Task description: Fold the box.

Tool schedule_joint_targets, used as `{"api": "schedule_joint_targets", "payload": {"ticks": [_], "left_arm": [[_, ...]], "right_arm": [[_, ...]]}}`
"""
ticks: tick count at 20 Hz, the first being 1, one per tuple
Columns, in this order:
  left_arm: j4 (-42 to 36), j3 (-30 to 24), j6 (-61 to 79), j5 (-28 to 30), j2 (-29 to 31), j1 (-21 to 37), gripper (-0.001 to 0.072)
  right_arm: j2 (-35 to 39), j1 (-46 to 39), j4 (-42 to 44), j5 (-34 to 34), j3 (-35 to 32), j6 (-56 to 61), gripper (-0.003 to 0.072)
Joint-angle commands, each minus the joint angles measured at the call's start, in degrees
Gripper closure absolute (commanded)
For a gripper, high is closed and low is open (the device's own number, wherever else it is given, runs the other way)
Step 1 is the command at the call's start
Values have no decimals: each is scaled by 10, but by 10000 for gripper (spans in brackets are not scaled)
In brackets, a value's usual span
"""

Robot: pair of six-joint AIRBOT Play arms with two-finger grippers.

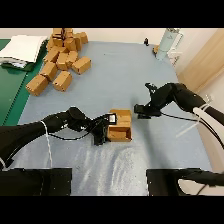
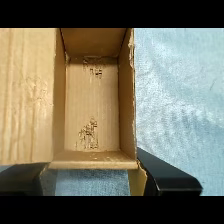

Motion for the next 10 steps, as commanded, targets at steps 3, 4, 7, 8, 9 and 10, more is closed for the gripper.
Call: {"api": "schedule_joint_targets", "payload": {"ticks": [3, 4, 7, 8, 9, 10], "left_arm": [[0, 0, 0, 0, 0, 0, 191], [0, 0, 0, 0, 0, 0, 191], [0, 0, 0, 0, 0, 0, 191], [0, 0, 0, 0, 0, 0, 191], [0, 0, 0, 0, 0, 0, 191], [0, 0, 0, 0, 0, 0, 191]], "right_arm": [[-120, -66, 343, -115, 56, -339, 684], [-125, -55, 342, -139, 59, -346, 683], [-113, -13, 330, -179, 52, -398, 685], [-103, 3, 325, -178, 42, -407, 684], [-90, 19, 314, -174, 30, -413, 684], [-76, 32, 299, -166, 17, -413, 684]]}}
